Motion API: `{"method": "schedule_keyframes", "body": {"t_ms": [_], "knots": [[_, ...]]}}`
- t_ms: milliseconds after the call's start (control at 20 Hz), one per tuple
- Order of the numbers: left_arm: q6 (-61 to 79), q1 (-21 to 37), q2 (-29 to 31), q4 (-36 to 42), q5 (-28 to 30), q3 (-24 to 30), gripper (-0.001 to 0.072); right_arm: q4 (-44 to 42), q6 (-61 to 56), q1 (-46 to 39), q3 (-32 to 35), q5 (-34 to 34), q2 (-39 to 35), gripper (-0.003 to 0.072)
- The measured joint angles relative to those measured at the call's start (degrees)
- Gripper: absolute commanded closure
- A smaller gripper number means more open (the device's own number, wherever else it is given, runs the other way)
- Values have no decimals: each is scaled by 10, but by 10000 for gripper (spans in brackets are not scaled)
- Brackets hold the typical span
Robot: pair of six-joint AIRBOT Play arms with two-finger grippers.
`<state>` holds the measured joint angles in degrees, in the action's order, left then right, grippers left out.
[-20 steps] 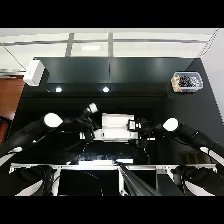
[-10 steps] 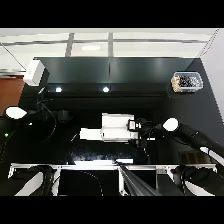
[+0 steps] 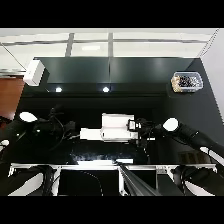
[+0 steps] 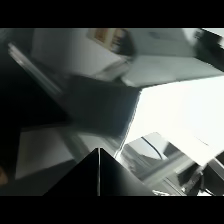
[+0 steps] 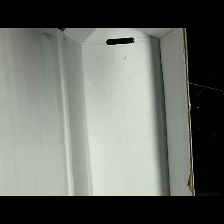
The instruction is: Fold the box and place the chain.
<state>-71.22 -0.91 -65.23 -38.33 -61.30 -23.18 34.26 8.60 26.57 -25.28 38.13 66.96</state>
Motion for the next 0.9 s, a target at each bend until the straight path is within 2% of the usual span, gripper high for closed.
{"method": "schedule_keyframes", "body": {"t_ms": [150, 400, 450, 550, 600, 650, 900], "knots": [[32, -40, -8, 49, 23, 2, 681, 0, 0, 0, 0, 0, 0, 201], [84, -63, -11, 80, 35, 2, 664, 0, 0, 0, 0, 0, 0, 201], [94, -64, -11, 83, 35, 3, 570, 0, 0, 0, 0, 0, 0, 201], [109, -67, -10, 88, 35, 1, 255, 0, 0, 0, 0, 0, 0, 201], [114, -68, -10, 90, 36, -2, 132, 0, 0, 0, 0, 0, 0, 201], [118, -68, -10, 91, 36, -5, 60, 0, 0, 0, 0, 0, 0, 201], [127, -72, -10, 94, 18, -32, 60, 0, 0, 0, 0, 0, 0, 200]]}}
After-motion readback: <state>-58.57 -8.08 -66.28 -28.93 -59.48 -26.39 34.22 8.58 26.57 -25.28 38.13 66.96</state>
